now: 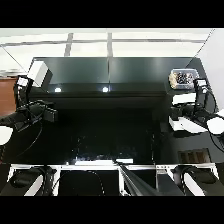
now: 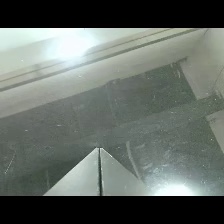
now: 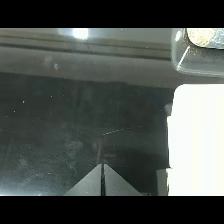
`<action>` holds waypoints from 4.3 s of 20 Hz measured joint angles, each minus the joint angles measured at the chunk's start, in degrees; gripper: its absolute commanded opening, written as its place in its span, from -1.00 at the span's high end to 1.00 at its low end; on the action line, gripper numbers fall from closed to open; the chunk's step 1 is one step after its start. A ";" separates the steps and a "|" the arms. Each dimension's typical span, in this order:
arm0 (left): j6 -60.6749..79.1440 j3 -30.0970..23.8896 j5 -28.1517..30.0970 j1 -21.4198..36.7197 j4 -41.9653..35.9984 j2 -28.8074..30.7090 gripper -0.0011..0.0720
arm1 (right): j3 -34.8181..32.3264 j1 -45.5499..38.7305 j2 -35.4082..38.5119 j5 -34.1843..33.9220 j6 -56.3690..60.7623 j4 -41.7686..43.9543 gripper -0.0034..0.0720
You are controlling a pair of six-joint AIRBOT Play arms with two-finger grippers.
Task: Fold the box and place the chain.
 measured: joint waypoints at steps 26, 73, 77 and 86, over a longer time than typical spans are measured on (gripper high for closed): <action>-0.24 -0.24 15.56 -0.39 -7.34 -7.50 -0.98 | 1.75 -1.31 -6.91 -17.49 -0.22 10.73 -1.00; -8.92 0.87 -1.73 -0.48 -11.34 -14.82 -0.95 | 4.11 -26.62 -8.35 33.81 -26.58 36.96 0.87; -4.00 3.19 0.24 -0.35 -21.40 -21.05 -0.93 | -8.50 -10.62 -1.18 17.84 -30.10 49.57 0.87; 19.87 21.66 -23.10 -0.48 -49.53 -53.31 -0.93 | -14.40 13.84 1.25 -2.64 -28.46 55.21 0.87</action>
